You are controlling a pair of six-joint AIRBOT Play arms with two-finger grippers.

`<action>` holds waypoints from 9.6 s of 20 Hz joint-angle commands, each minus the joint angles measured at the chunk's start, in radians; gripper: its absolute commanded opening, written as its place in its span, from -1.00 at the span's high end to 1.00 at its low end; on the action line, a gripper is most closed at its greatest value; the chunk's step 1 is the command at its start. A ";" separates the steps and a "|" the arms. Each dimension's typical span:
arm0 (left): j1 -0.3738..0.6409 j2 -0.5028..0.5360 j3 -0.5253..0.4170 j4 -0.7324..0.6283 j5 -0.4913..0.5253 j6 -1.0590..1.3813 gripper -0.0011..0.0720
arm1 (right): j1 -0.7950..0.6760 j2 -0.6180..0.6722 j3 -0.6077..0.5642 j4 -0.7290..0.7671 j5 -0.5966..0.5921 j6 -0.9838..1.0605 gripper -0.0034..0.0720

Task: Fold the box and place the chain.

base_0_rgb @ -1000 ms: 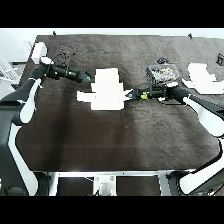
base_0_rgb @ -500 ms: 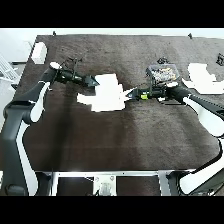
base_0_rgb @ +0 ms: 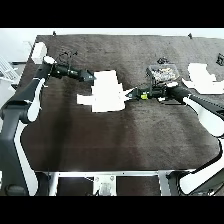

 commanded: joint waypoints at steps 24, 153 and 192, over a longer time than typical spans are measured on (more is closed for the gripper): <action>-0.067 -0.010 -0.021 0.081 -0.023 -0.055 -0.44 | 0.012 0.022 -0.022 0.056 -0.007 0.014 0.89; -0.093 0.119 -0.431 -0.077 0.095 1.142 0.91 | 0.285 0.301 -0.329 -0.300 -0.348 -0.993 -0.69; -0.093 0.119 -0.431 -0.077 0.095 1.142 0.91 | 0.102 0.168 -0.079 -0.121 -0.121 -1.116 -0.84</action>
